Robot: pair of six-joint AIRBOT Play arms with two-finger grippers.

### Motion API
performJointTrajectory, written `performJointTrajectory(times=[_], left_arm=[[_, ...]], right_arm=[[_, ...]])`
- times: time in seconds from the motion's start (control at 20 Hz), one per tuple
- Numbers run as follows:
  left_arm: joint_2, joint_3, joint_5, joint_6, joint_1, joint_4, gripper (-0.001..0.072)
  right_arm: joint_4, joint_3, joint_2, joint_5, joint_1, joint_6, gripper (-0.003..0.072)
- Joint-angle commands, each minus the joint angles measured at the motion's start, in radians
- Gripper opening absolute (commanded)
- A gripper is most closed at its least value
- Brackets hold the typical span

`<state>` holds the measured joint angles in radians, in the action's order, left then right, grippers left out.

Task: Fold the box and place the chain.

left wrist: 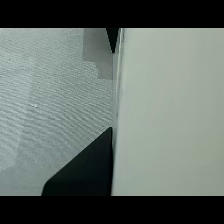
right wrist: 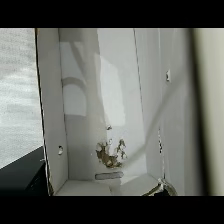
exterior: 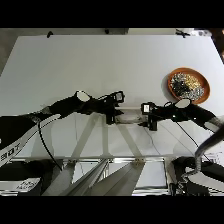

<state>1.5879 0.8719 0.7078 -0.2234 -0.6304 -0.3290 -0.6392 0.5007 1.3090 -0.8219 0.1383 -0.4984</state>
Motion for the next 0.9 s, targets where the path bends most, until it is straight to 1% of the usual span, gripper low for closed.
performJointTrajectory(times=[0.0,0.1,0.15,0.85], left_arm=[[0.0,0.0,0.0,0.0,0.0,0.0,0.0012],[0.0,0.0,0.0,0.0,0.0,0.0,0.0012],[0.0,0.0,0.0,0.0,0.0,0.0,0.0012],[0.0,0.0,0.0,0.0,0.0,0.0,0.0012]], right_arm=[[0.0,0.0,0.0,-0.001,0.0,0.0,0.0437],[0.0,0.0,0.0,-0.001,0.0,0.0,0.0428],[-0.001,0.0,0.0,-0.001,0.0,0.0,0.0388],[-0.001,0.0,0.0,-0.001,0.0,0.0,0.0398]])
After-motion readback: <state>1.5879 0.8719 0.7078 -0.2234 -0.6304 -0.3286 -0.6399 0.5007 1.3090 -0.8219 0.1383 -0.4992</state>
